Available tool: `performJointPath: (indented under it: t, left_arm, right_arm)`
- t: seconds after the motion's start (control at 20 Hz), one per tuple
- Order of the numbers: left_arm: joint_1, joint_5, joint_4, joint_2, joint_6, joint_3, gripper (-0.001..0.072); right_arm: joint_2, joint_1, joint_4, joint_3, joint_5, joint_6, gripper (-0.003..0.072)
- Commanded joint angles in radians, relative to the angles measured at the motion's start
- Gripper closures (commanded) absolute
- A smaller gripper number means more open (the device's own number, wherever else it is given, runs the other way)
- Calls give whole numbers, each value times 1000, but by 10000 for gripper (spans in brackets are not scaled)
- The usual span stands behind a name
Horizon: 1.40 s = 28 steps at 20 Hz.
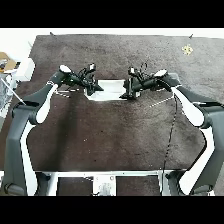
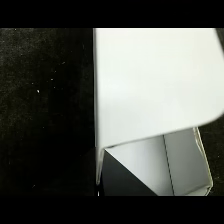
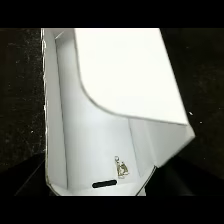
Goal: Fold the box and place the chain.
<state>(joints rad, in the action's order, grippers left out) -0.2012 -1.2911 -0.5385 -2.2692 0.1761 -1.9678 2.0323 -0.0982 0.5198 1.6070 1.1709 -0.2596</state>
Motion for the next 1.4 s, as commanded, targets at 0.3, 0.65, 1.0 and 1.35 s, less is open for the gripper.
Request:
performJointPath:
  t: [0.3, 0.65, 1.0, 1.35]
  left_arm:
    - [0, 0, 0, -1, 0, 0, 699]
    - [0, 0, 0, -1, 0, 0, 700]
    - [0, 0, 0, -1, 0, 0, 699]
    - [0, 0, 0, -1, 0, 0, 699]
  right_arm:
    - [120, -15, 0, 119, 72, -13, 23]
    - [124, -15, 33, 123, 68, -18, 33]
    - [124, -15, 34, 122, 50, -29, 93]
    - [124, -17, 38, 122, 19, -32, 96]
